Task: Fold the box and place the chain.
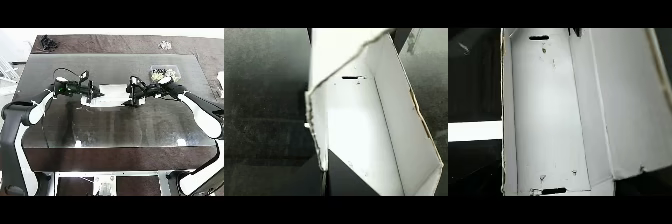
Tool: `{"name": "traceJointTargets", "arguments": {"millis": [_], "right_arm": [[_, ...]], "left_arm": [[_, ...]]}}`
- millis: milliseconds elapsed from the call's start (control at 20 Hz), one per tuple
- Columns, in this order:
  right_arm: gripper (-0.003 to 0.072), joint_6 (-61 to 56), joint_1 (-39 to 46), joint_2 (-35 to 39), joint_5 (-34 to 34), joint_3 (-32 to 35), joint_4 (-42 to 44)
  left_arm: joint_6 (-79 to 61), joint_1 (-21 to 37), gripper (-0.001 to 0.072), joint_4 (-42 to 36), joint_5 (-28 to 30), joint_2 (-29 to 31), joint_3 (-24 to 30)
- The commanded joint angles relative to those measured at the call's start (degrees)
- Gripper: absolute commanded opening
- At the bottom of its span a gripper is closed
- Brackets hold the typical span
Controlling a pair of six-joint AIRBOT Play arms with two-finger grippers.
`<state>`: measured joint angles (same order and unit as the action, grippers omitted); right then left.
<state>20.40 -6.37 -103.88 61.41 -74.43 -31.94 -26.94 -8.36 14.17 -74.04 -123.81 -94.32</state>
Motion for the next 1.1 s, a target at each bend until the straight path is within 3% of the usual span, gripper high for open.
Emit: {"name": "traceJointTargets", "arguments": {"millis": [0, 300, 1050], "right_arm": [[0.0691, 3.5, 0.0, -2.0, 2.6, -1.3, 0.4], [0.0691, 4.3, 0.0, -5.1, 6.2, -5.4, 2.3], [0.0691, 5.8, 1.1, -6.9, 6.7, -5.9, 1.4]], "left_arm": [[0.0, 0.0, 0.0021, 0.0, 0.1, 0.0, 0.0], [0.0, 0.0, 0.0021, 0.0, 0.1, 0.0, 0.0], [0.1, 0.0, 0.0021, 0.0, 0.1, 0.0, 0.0]]}}
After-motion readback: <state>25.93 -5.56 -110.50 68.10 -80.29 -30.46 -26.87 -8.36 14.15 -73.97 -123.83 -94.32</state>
